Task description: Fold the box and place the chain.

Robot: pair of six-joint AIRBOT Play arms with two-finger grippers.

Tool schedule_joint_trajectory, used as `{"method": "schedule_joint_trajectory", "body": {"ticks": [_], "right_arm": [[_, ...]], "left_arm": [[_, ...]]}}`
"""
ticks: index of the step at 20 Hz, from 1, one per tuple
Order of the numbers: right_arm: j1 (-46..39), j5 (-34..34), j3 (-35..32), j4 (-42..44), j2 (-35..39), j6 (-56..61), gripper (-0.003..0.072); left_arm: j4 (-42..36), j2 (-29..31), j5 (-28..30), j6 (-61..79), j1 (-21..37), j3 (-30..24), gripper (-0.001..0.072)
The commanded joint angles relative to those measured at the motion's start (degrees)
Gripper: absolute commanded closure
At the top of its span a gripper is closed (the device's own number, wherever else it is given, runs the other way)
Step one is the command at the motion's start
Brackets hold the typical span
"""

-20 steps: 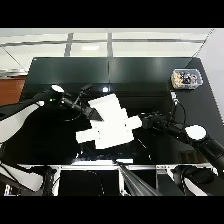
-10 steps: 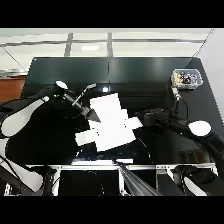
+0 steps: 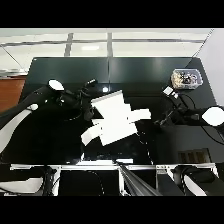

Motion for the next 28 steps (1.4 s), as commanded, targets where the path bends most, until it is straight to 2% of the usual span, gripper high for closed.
{"method": "schedule_joint_trajectory", "body": {"ticks": [1,2,5,7,11,15,21,24,28], "right_arm": [[-0.3,2.3,0.6,0.9,0.0,0.4,0.0035],[-0.3,1.6,0.2,4.9,0.0,-2.9,0.0036],[-0.1,-3.0,-4.9,15.4,0.0,-25.6,0.0036],[1.4,-7.7,-8.9,17.2,0.0,-33.1,0.0035],[7.8,-10.6,-11.6,17.9,-3.0,-36.2,0.0033],[15.5,-11.9,-11.6,19.0,-9.8,-47.6,0.0034],[17.1,-15.5,-11.6,22.1,-12.7,-49.5,0.0035],[18.5,-20.3,-11.6,26.1,-15.1,-50.3,0.0035],[19.5,-21.3,-11.3,31.6,-16.1,-54.1,0.0035]], "left_arm": [[7.5,3.7,12.1,16.0,-5.1,-2.1,0.0682],[9.1,3.3,14.3,16.0,-6.7,-2.2,0.0682],[10.6,0.6,19.2,16.0,-10.7,-2.1,0.0681],[10.5,-1.2,19.7,16.0,-11.5,-2.1,0.068],[10.6,-2.0,17.9,16.0,-11.4,-2.1,0.068],[10.6,-2.0,18.0,16.0,-11.4,-2.1,0.068],[10.6,-2.0,18.0,16.0,-11.4,-2.1,0.0679],[10.6,-2.0,18.0,16.0,-11.4,-2.1,0.0679],[10.6,-2.0,18.0,16.0,-11.4,-2.1,0.0679]]}}
